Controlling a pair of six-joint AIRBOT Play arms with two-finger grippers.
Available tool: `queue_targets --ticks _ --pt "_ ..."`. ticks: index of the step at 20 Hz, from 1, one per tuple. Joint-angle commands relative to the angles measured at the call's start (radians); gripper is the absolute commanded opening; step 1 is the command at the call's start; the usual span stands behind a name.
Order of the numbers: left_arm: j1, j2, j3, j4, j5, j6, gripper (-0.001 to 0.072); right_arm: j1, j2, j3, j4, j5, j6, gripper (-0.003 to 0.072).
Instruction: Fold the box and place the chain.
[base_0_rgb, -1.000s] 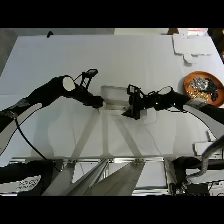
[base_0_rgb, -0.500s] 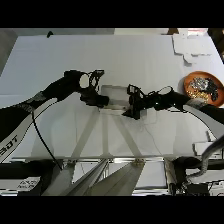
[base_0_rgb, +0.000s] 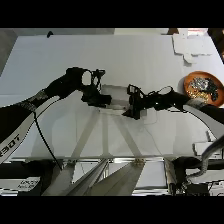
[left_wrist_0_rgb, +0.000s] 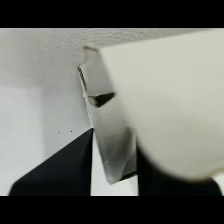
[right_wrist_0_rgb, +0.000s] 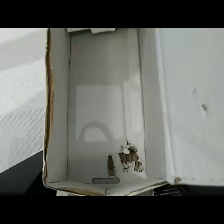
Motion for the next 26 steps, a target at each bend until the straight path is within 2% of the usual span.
queue_targets --ticks 1,2,8,9,10,16,17,19,20,26 --pt "-0.006 -0.002 0.014 -0.059 0.018 0.002 0.0184 0.0 0.0 0.001 0.001 -0.001 0.0 0.0521" --pt "-0.01 -0.002 0.014 -0.049 0.018 0.005 0.0142 0.0 0.0 0.001 0.001 -0.001 0.0 0.0521" --pt "-0.031 -0.007 0.014 0.045 0.005 0.003 0.0119 0.0 0.0 0.001 0.001 -0.001 0.0 0.0521" --pt "-0.035 -0.009 0.014 0.047 0.002 0.004 0.0022 0.0 0.0 0.001 0.001 -0.001 0.0 0.0521" --pt "-0.036 -0.009 0.014 0.048 0.003 0.004 0.001 0.0 0.0 0.001 0.001 -0.001 0.0 0.0521" --pt "-0.039 -0.009 0.014 0.047 -0.005 -0.001 0.0006 0.0 0.0 0.001 0.001 -0.001 0.0 0.0521" --pt "-0.039 -0.009 0.014 0.047 -0.005 -0.001 0.0035 0.0 0.0 0.001 0.001 -0.001 0.0 0.0521" --pt "-0.039 -0.009 0.014 0.047 -0.005 -0.002 0.0308 0.0 0.0 0.001 0.001 -0.001 0.0 0.0521" --pt "-0.038 -0.009 0.014 0.048 -0.004 -0.001 0.0356 0.0 0.0 0.001 0.001 -0.001 0.0 0.0521" --pt "-0.038 -0.014 0.014 0.093 0.079 -0.032 0.0354 0.0 0.0 0.001 0.001 -0.001 0.0 0.0521"
